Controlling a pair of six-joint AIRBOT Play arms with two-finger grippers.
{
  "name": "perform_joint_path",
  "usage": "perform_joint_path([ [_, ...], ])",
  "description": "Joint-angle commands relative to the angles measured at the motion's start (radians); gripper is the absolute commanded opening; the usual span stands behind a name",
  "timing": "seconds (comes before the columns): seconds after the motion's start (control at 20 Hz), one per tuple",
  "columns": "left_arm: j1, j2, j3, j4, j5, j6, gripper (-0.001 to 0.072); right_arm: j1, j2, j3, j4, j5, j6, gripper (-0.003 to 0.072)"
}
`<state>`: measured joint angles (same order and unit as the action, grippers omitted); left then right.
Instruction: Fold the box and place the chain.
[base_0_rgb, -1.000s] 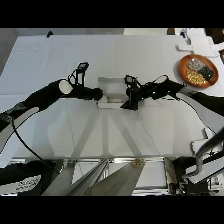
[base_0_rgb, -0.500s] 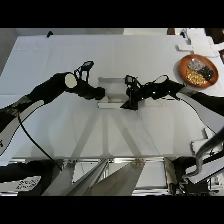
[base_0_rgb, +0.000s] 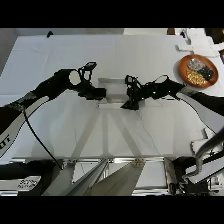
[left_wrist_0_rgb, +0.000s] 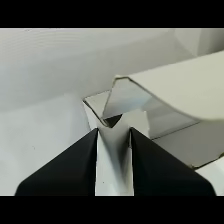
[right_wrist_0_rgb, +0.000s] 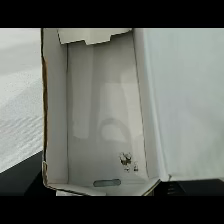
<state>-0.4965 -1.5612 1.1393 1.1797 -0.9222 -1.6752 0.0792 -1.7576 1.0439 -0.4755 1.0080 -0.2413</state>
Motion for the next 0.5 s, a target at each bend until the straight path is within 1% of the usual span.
perform_joint_path([
  [0.0,-0.011,-0.017,0.003,0.093,-0.02,-0.061,0.0194,0.001,0.0,0.001,0.002,-0.002,0.001,0.0497],
  [0.05,-0.015,-0.021,0.003,0.095,-0.023,-0.061,0.019,0.001,0.0,0.001,0.002,-0.002,0.001,0.0497],
  [0.1,-0.015,-0.025,0.003,0.094,-0.023,-0.061,0.0154,0.001,0.0,0.001,0.002,-0.002,0.001,0.0497],
  [0.15,-0.017,-0.027,0.004,0.094,-0.021,-0.061,0.0138,0.001,0.0,0.001,0.002,-0.002,0.001,0.0497],
  [0.35,-0.019,-0.028,0.024,0.102,-0.029,-0.105,0.0136,0.001,0.0,0.001,0.002,-0.002,0.001,0.0497],
  [0.45,-0.02,-0.033,0.05,0.118,-0.052,-0.122,0.0138,0.001,0.0,0.001,0.002,-0.002,0.001,0.0497],
])
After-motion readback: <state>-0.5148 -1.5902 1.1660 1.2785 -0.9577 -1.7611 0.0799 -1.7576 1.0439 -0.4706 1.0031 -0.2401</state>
